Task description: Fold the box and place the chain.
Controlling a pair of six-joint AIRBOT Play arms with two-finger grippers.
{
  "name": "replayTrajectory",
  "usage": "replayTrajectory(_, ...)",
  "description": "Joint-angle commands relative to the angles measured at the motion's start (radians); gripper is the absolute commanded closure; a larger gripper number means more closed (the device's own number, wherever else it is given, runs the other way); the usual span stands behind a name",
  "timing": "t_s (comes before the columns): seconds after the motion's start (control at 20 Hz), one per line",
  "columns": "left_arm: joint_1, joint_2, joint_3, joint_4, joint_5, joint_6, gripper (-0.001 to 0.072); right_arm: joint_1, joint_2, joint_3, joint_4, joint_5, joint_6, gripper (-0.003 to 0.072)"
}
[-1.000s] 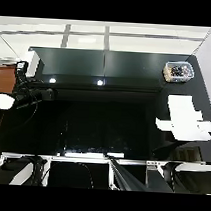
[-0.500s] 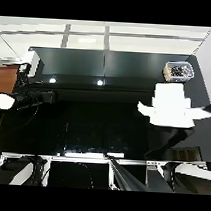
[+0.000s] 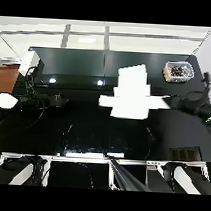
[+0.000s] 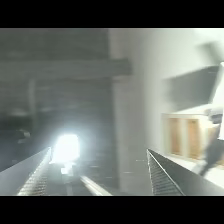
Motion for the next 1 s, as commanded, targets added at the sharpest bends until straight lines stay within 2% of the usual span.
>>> replayTrajectory(0.0, -0.061, -0.058, 0.03, -0.225, 0.023, 0.096, -0.0005, 0.195, 0.076, -0.179, 0.117, -0.165, -0.079, 0.0671)
replayTrajectory(0.15, -0.101, -0.205, 0.114, -0.404, -0.027, 0.266, -0.0005, 0.307, 0.076, -0.216, 0.115, -0.193, -0.079, 0.0671)
replayTrajectory(0.3, -0.098, -0.412, 0.227, -0.433, -0.196, 0.277, -0.0005, 0.348, 0.076, -0.216, 0.139, -0.224, -0.079, 0.0671)
replayTrajectory(0.4, -0.105, -0.548, 0.303, -0.475, -0.346, 0.296, -0.0005, 0.348, 0.076, -0.216, 0.137, -0.224, -0.079, 0.0671)
replayTrajectory(0.5, -0.124, -0.645, 0.359, -0.489, -0.446, 0.327, -0.0005, 0.348, 0.076, -0.216, 0.137, -0.224, -0.079, 0.067)
replayTrajectory(0.6, -0.138, -0.715, 0.408, -0.528, -0.563, 0.455, -0.0003, 0.348, 0.076, -0.216, 0.137, -0.222, -0.079, 0.067)
replayTrajectory(0.75, -0.144, -0.803, 0.48, -0.529, -0.64, 0.462, 0.0, 0.348, 0.076, -0.216, 0.136, -0.216, -0.079, 0.0671)
replayTrajectory(0.85, -0.144, -0.848, 0.526, -0.529, -0.686, 0.462, 0.0023, 0.348, 0.076, -0.216, 0.136, -0.213, -0.079, 0.067)
replayTrajectory(0.95, -0.15, -0.874, 0.565, -0.5, -0.721, 0.469, 0.009, 0.348, 0.076, -0.216, 0.135, -0.212, -0.079, 0.0671)
